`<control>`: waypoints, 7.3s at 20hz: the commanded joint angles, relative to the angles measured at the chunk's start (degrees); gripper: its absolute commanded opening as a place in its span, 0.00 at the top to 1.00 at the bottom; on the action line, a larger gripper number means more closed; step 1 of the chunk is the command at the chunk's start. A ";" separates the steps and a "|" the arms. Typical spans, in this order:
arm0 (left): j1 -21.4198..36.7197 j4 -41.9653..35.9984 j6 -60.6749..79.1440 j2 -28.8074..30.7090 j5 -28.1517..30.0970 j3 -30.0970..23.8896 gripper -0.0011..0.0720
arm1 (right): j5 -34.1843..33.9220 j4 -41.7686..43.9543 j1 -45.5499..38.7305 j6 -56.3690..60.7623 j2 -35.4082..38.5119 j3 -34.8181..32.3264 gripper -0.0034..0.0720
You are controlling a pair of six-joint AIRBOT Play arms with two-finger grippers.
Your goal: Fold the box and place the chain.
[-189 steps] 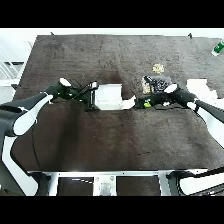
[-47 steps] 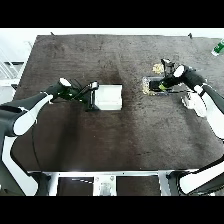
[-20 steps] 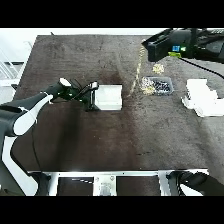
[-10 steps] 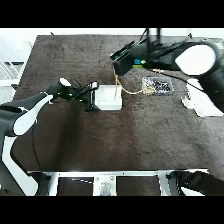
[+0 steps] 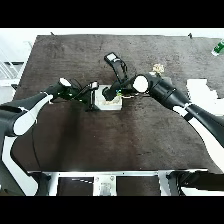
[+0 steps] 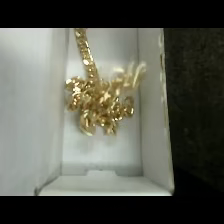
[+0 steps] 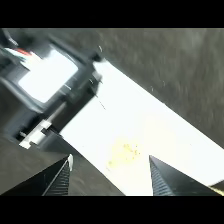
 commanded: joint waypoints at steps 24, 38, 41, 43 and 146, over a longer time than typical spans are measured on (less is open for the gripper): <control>0.02 0.00 0.00 0.00 0.00 0.02 0.25 | -35.69 17.20 -21.38 17.77 -9.99 -16.55 0.93; 0.02 0.00 0.00 0.00 0.00 0.02 0.25 | -21.68 16.96 -3.19 3.13 28.02 -16.79 0.94; 0.02 0.00 0.00 0.00 0.00 0.02 0.25 | -25.38 17.18 2.82 4.24 27.52 -16.41 0.94; 0.02 0.00 0.00 0.00 0.00 0.02 0.25 | -27.67 17.14 5.05 5.68 25.62 -16.41 0.95; 0.02 0.00 0.00 0.00 0.00 0.02 0.25 | -30.51 35.98 -23.17 -3.78 -11.26 -16.79 0.91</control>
